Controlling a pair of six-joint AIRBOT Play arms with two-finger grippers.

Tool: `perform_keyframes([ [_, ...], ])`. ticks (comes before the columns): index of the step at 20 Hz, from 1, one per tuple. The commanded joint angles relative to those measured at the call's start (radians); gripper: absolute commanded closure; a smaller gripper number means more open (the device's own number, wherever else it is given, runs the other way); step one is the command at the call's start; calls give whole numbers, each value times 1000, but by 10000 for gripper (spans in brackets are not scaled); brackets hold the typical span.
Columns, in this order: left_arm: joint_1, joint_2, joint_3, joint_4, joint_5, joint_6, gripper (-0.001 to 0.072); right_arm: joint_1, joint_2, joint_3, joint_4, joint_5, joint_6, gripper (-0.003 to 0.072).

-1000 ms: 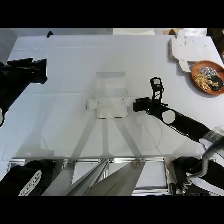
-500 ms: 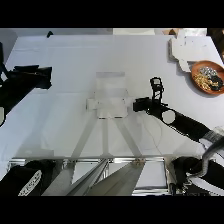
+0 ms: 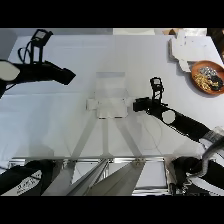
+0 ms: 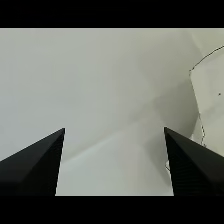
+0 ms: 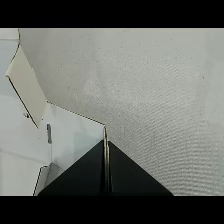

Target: Fold the box and place the chain.

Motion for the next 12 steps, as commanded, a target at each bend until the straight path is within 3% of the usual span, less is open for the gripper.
perform_keyframes([
  [1,13,-203,172,-159,-250,117,-1,1,1,0,0,0,0,676],
  [3,28,-306,241,-276,-388,205,-1,1,1,0,0,0,0,675],
  [5,35,-381,268,-365,-459,310,-1,1,1,0,0,0,0,675],
  [12,30,-499,270,-552,-467,499,0,1,1,0,0,0,0,675],
])
